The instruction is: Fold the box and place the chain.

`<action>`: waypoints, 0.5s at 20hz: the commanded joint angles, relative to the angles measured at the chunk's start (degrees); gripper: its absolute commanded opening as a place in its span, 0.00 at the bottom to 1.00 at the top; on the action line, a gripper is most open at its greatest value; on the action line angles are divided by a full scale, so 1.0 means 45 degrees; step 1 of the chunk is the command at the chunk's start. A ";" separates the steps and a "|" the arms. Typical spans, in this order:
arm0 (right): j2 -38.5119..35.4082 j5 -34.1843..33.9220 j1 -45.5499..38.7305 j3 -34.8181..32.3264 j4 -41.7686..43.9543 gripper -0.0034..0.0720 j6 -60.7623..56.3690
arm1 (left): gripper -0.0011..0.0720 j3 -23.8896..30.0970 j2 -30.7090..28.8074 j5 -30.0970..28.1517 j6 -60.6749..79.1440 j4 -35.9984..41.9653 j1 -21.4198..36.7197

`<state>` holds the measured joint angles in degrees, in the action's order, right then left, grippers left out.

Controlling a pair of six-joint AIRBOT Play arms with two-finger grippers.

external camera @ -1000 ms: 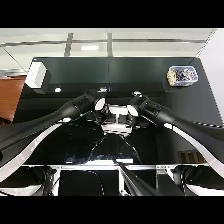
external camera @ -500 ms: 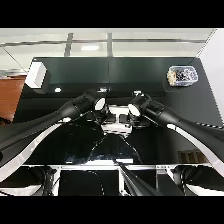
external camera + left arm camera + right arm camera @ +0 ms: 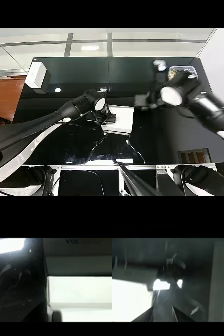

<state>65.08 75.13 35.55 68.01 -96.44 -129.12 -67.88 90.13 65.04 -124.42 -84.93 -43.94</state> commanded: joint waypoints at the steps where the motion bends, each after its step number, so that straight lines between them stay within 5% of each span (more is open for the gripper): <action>1: -0.0529 -0.0321 -0.1744 0.0223 -0.2288 0.41 0.0967 | 0.05 -0.0010 0.0005 0.0282 -0.1064 -0.0767 0.0000; 4: -0.0131 -0.2064 -0.4129 0.0223 -0.2613 0.41 0.1477 | 0.05 -0.0010 0.0010 0.0121 -0.1457 -0.1107 0.0044; 5: 0.0136 -0.2662 -0.5017 0.0228 -0.2346 0.51 0.1676 | 0.05 -0.0010 0.0010 -0.0010 -0.1457 -0.1064 0.0049; 6: 0.0442 -0.3143 -0.5863 0.0228 -0.1826 0.73 0.2239 | 0.05 -0.0010 0.0010 -0.0083 -0.1457 -0.1064 0.0053; 10: 0.2098 -0.5100 -0.8621 0.0384 0.0544 0.73 0.3424 | 0.05 -0.0005 0.0010 -0.0058 -0.1452 -0.0996 0.0253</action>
<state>70.22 59.55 5.02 69.21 -100.03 -117.95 -67.90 90.13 65.12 -130.48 -89.32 -43.38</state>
